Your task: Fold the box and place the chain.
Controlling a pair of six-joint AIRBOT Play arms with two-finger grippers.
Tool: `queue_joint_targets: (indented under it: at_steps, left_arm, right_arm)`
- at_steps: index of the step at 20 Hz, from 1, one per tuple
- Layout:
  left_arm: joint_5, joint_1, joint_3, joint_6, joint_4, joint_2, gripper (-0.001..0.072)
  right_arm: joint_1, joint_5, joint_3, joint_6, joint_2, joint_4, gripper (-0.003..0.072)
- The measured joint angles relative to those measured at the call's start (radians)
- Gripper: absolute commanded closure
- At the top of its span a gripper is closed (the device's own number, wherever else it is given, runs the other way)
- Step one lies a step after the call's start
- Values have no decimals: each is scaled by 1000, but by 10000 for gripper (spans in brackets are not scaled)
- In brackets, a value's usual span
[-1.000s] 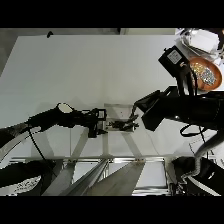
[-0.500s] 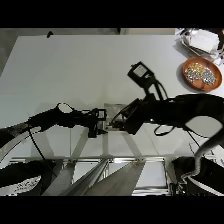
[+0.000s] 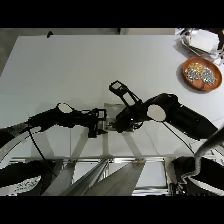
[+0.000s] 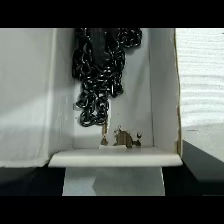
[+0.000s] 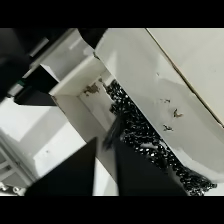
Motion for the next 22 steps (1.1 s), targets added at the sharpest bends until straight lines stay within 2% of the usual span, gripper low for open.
queue_joint_targets:
  at_steps: [7, 9, 13, 16, 18, 19, 22]
  left_arm:
    - [0, 0, 0, 0, 0, 0, 499]
    - [0, 0, 0, 0, 0, 0, 499]
    - [0, 0, 0, 0, 0, 0, 499]
    - [0, 0, 0, 0, 0, 0, 499]
    - [0, 0, 0, 0, 0, 0, 499]
    - [0, 0, 0, 0, 0, 0, 499]
    - [0, 0, 0, 0, 0, 0, 499]
  right_arm:
    - [0, 47, 5, 6, 1, 3, 460]
    - [0, 107, 8, 6, 32, -20, 466]
    - [-3, 328, 10, 16, 144, -174, 466]
    - [-58, 452, 5, -92, 237, -251, 470]
    - [-129, 471, -15, -239, 280, -226, 554]
    - [-174, 459, -35, -329, 294, -197, 550]
    - [-308, 371, -132, -588, 306, -130, 386]
